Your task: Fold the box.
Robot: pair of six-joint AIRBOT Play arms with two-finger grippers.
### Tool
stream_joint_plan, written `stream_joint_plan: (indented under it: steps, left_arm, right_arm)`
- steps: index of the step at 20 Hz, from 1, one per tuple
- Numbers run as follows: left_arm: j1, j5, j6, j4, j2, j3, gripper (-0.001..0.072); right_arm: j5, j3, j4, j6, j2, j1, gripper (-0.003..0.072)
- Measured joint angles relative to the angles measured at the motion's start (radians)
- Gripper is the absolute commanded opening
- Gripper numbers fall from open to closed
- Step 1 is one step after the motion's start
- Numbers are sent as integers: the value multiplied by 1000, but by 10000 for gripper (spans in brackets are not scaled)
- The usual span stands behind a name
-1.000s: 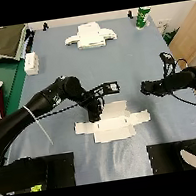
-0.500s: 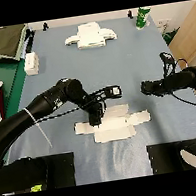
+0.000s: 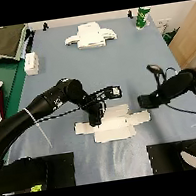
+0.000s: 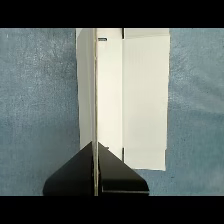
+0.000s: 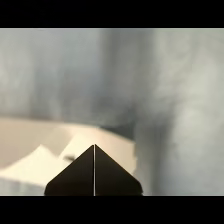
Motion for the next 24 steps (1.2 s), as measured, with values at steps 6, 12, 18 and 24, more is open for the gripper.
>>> stream_joint_plan:
  steps: [6,12,18,24]
  left_arm:
    - [0,-1,0,0,0,0,16]
    - [0,-2,0,0,0,0,15]
    - [-1,-2,0,0,0,0,15]
    - [-1,-2,0,0,0,0,15]
  right_arm:
    - [-100,-60,-9,85,132,490,4]
    - [23,-128,-311,93,137,964,720]
    - [148,-141,-635,74,-51,1077,720]
    - [225,-142,-830,244,-153,1092,720]
